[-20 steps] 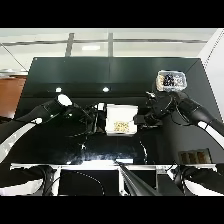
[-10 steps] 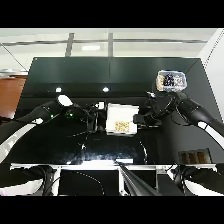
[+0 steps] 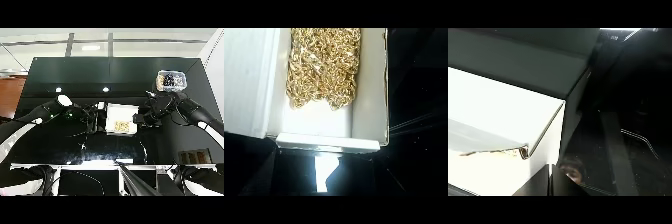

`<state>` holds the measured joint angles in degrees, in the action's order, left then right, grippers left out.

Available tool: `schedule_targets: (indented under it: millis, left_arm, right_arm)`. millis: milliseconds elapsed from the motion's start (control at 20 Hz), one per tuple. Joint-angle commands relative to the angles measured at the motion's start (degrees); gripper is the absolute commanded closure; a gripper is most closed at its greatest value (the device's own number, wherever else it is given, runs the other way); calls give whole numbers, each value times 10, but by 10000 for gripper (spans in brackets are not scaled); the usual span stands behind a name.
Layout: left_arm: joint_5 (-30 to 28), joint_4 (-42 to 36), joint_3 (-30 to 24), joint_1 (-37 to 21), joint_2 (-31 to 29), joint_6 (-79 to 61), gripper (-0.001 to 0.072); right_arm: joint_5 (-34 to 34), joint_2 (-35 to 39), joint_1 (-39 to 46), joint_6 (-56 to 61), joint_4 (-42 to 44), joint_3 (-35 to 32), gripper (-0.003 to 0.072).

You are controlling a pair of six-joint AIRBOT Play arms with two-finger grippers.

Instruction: Fold the box and place the chain.

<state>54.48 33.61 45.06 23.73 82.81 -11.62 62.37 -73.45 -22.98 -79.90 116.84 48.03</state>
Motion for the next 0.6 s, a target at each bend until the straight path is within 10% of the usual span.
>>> schedule_targets:
  millis: [0, 550]
  left_arm:
    - [-2, 0, 0, 5, 0, 0, -6]
    - [-18, -5, 0, 24, 0, 0, -6]
  right_arm:
    - [-7, 0, -1, 0, 5, 0, 663]
    - [-7, 0, -1, 0, 7, 0, 663]
